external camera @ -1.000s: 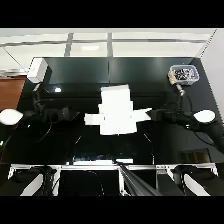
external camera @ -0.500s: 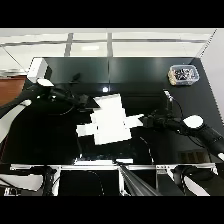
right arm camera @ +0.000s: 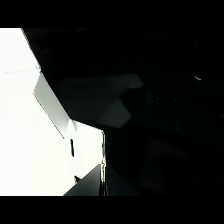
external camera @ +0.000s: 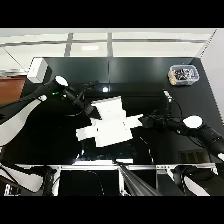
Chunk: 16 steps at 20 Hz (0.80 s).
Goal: Fold the box and place the chain.
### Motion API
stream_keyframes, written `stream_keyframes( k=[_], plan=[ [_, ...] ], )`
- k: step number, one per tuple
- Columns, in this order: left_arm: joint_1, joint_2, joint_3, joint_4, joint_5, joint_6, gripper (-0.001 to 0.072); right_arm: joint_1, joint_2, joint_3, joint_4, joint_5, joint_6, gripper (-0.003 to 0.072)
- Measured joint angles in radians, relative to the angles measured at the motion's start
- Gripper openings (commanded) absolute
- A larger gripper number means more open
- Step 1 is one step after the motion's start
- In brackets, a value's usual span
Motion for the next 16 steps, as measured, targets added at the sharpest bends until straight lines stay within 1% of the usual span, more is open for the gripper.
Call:
stream_keyframes(
  k=[1,2,3,4,5,7,10,12,14,16],
  plan=[
    [-0.004,-0.002,0.010,0.013,-0.006,0.008,0.0031,0.000,0.000,0.000,0.000,0.000,0.000,0.0016],
    [-0.007,-0.003,0.018,0.026,-0.005,0.016,0.0025,0.000,0.000,0.000,0.000,0.000,0.000,0.0137],
    [-0.009,-0.004,0.026,0.037,-0.011,0.026,0.0025,0.000,0.000,0.000,0.002,-0.002,0.000,0.0536],
    [-0.011,-0.005,0.035,0.045,-0.007,0.026,0.0024,-0.001,0.000,0.001,0.002,-0.003,0.001,0.0680],
    [-0.012,-0.005,0.045,0.054,-0.010,0.031,0.0024,-0.006,0.000,0.006,0.001,0.003,0.007,0.0679],
    [-0.012,0.002,0.066,0.071,-0.031,0.033,0.0023,-0.032,0.000,0.038,-0.002,0.057,0.021,0.0680],
    [-0.014,0.045,0.076,0.109,-0.059,0.033,0.0021,-0.101,0.002,0.139,-0.034,0.203,0.026,0.0679],
    [-0.022,0.113,0.042,0.106,-0.045,0.044,0.0022,-0.143,0.002,0.215,-0.093,0.309,0.007,0.0679],
    [-0.039,0.209,-0.032,0.092,0.034,0.093,0.0023,-0.167,0.002,0.267,-0.173,0.375,-0.028,0.0678],
    [-0.067,0.294,-0.114,0.119,0.159,0.184,0.0023,-0.179,0.002,0.295,-0.253,0.415,-0.055,0.0678]
  ],
)
